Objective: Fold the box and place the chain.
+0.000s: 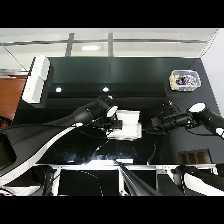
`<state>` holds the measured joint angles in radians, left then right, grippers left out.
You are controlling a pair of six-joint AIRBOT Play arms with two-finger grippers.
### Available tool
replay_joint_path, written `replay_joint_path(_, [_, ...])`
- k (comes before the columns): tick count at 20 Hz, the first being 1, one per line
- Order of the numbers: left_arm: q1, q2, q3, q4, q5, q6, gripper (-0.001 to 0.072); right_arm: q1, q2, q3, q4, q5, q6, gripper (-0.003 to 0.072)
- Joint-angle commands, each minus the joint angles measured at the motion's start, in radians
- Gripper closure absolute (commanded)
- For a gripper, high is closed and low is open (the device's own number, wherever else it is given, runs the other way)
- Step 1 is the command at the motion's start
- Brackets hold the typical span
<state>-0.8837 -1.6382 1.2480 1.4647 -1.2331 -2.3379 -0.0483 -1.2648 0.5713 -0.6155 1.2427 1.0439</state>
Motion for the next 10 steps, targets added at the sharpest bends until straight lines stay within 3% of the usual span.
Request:
replay_joint_path(1, [0.0,0.0,0.0,0.0,0.001,0.0,0.068,0.005,-0.001,0.056,0.014,0.077,-0.034,0.0087])
replay_joint_path(6, [0.0,0.0,0.0,0.0,0.0,0.0,0.068,0.047,0.0,0.067,0.065,0.091,-0.03,0.0088])
replay_joint_path(10, [0.0,0.0,0.0,0.0,0.0,0.0,0.068,0.167,0.0,0.067,0.065,-0.032,0.045,0.0089])
